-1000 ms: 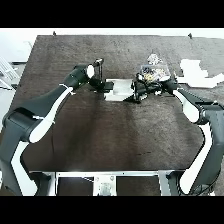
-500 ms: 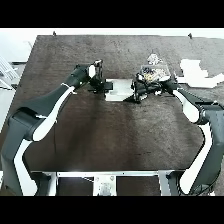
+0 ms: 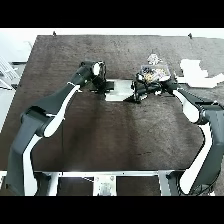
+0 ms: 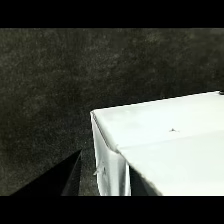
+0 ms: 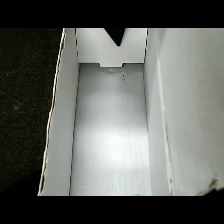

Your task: Fold the box and place the chain.

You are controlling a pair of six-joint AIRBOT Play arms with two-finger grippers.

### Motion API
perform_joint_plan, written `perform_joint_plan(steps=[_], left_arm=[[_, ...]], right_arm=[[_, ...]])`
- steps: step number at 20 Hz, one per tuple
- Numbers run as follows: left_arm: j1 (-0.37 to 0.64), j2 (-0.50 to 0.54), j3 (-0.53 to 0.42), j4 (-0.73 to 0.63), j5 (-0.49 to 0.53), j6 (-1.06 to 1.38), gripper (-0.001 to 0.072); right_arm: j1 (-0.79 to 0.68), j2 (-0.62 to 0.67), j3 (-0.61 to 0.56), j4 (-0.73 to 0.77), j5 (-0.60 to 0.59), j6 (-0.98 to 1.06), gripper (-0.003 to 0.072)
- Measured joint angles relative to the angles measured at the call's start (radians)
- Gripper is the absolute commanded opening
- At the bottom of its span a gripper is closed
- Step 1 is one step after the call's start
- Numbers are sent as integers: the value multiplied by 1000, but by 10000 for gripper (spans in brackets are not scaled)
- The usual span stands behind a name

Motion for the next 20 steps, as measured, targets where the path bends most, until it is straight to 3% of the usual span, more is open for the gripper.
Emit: perform_joint_plan(steps=[20], left_arm=[[9,-62,95,3,-74,-1,337]], right_arm=[[0,0,0,0,0,0,583]])
